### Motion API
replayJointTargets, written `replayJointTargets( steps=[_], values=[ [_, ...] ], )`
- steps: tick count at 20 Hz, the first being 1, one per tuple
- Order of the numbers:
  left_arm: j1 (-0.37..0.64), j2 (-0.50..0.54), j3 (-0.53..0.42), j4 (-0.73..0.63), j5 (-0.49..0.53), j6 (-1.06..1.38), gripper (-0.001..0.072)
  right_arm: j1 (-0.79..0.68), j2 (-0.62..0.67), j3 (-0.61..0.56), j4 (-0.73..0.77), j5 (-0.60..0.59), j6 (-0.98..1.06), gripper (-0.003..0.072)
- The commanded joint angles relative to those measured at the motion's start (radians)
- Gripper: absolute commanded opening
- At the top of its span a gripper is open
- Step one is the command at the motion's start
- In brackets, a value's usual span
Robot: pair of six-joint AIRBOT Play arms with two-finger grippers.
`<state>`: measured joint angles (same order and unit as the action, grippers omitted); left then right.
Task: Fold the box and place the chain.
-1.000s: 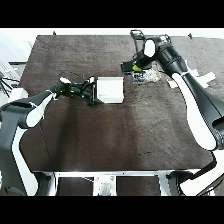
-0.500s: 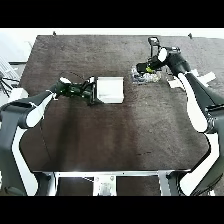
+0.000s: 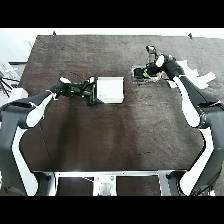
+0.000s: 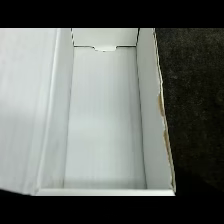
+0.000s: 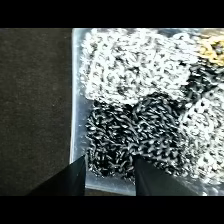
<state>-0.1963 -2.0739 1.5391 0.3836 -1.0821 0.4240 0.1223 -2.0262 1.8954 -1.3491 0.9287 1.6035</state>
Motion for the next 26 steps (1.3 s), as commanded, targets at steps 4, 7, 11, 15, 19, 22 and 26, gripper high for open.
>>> replayJointTargets(
  steps=[4,7,11,15,19,22,26],
  values=[
    [0.0,0.0,0.0,0.0,0.0,0.0,0.035,-0.006,-0.014,0.001,0.016,0.007,-0.012,0.0072],
    [0.0,0.0,0.0,0.0,0.0,0.0,0.0349,-0.006,-0.009,0.021,0.005,0.006,-0.011,0.0008],
    [0.0,0.0,0.0,0.0,0.0,0.0,0.035,0.008,0.051,0.063,0.003,0.007,-0.011,0.0007],
    [0.0,0.0,0.0,0.0,0.0,0.0,0.0349,0.014,0.173,0.08,-0.032,0.007,-0.011,0.0007],
    [0.0,0.0,0.0,0.0,0.0,0.0,0.035,0.014,0.32,0.08,-0.089,-0.003,-0.012,0.0007],
    [0.0,0.0,0.0,0.0,0.0,0.0,0.035,0.014,0.418,0.08,-0.1,-0.028,-0.025,0.0007],
    [0.0,0.0,0.0,0.0,0.0,0.0,0.0349,0.019,0.505,0.08,-0.102,-0.031,-0.051,0.0008]
  ],
)
